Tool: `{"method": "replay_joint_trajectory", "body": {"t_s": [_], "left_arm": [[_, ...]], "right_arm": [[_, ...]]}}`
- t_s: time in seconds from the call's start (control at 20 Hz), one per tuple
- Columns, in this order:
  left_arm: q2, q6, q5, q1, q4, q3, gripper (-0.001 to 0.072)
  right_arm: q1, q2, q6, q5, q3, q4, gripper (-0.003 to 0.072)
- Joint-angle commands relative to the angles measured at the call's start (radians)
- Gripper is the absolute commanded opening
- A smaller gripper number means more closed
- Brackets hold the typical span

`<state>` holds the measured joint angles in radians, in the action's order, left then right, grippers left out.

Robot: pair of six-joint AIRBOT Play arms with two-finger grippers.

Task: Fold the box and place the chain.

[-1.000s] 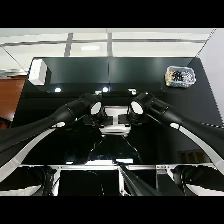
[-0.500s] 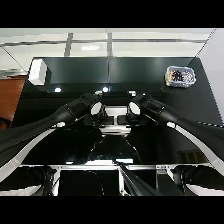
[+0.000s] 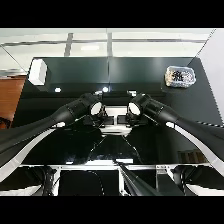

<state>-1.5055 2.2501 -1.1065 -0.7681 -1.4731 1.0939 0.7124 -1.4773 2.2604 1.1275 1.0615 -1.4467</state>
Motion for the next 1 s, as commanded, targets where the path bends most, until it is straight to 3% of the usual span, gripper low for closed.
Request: {"method": "replay_joint_trajectory", "body": {"t_s": [0.0, 0.1, 0.15, 0.2, 0.35, 0.5, 0.65, 0.8, 0.85, 0.9, 0.95], "left_arm": [[0.001, -0.002, -0.002, 0.001, -0.003, 0.000, 0.0027], [0.001, -0.002, -0.002, 0.001, -0.003, 0.000, 0.0027], [0.001, -0.002, -0.002, 0.001, -0.003, 0.000, 0.0026], [0.001, -0.002, -0.002, 0.001, -0.003, 0.000, 0.0027], [0.001, -0.002, -0.002, 0.001, -0.003, 0.000, 0.0027], [0.001, -0.002, -0.005, 0.001, -0.003, 0.000, 0.0026], [0.001, -0.002, -0.004, 0.001, -0.004, 0.000, 0.0026], [0.001, -0.002, -0.004, 0.001, -0.003, 0.000, 0.0027], [0.001, -0.002, -0.004, 0.001, -0.003, 0.000, 0.0026], [0.001, -0.002, -0.004, 0.001, -0.003, 0.000, 0.0026], [0.001, -0.002, -0.003, 0.001, -0.003, 0.000, 0.0026]], "right_arm": [[0.000, -0.001, -0.002, -0.002, 0.000, -0.002, 0.0016], [0.000, 0.002, -0.002, -0.005, 0.000, -0.003, 0.0043], [-0.001, 0.008, -0.004, -0.005, 0.000, -0.003, 0.0250], [-0.001, 0.023, -0.025, -0.005, 0.002, -0.002, 0.0339], [-0.009, 0.115, -0.134, 0.025, 0.013, -0.008, 0.0337], [-0.047, 0.307, -0.170, 0.058, 0.021, -0.103, 0.0336], [-0.140, 0.483, -0.171, 0.060, 0.021, -0.342, 0.0337], [-0.290, 0.511, -0.171, 0.032, 0.014, -0.638, 0.0339], [-0.361, 0.500, -0.171, -0.034, -0.003, -0.664, 0.0469], [-0.444, 0.481, -0.171, -0.128, -0.030, -0.656, 0.0685], [-0.520, 0.454, -0.169, -0.209, -0.056, -0.627, 0.0687]]}}
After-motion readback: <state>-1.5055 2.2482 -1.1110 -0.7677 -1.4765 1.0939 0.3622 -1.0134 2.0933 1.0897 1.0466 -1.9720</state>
